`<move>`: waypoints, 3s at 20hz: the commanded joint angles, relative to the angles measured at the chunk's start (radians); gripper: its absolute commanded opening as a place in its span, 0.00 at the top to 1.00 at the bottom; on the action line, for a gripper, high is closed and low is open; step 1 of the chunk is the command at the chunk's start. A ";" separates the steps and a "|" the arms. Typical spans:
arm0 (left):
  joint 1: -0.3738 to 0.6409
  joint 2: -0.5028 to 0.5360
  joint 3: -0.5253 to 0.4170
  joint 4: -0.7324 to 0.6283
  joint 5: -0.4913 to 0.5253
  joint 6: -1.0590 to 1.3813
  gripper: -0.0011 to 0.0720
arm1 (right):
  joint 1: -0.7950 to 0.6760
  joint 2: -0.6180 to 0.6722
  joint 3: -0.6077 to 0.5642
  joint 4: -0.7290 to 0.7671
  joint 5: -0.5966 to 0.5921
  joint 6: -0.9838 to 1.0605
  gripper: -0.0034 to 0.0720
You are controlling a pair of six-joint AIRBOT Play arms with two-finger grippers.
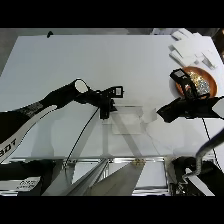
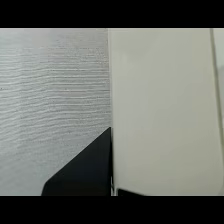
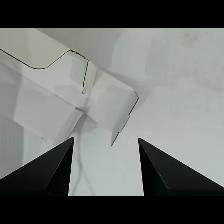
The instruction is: Fold the box and place the chain.
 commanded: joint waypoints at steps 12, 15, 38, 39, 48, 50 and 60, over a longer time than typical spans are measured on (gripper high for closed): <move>-0.004 0.001 0.003 0.014 0.000 -0.016 0.97 | 0.001 0.001 0.001 0.000 -0.006 -0.026 0.38; -0.004 0.001 0.003 0.014 0.000 -0.016 0.97 | 0.001 0.001 0.001 0.001 -0.006 -0.026 0.38; -0.004 0.001 0.003 0.014 0.001 -0.016 0.97 | 0.266 -0.141 -0.099 0.049 -0.023 -0.658 0.93; -0.004 0.001 0.003 0.013 0.000 -0.016 0.97 | 0.277 -0.148 -0.119 0.033 -0.044 -0.684 0.93; -0.004 0.001 0.003 0.013 0.000 -0.016 0.97 | 0.315 0.016 -0.413 0.081 -0.513 -0.982 0.08; -0.004 0.001 0.003 0.013 0.000 -0.016 0.97 | 0.363 0.009 -0.447 0.081 -0.523 -1.015 0.04; -0.004 0.001 0.003 0.013 0.000 -0.016 0.97 | 0.397 -0.058 -0.473 0.071 -0.771 -1.014 0.03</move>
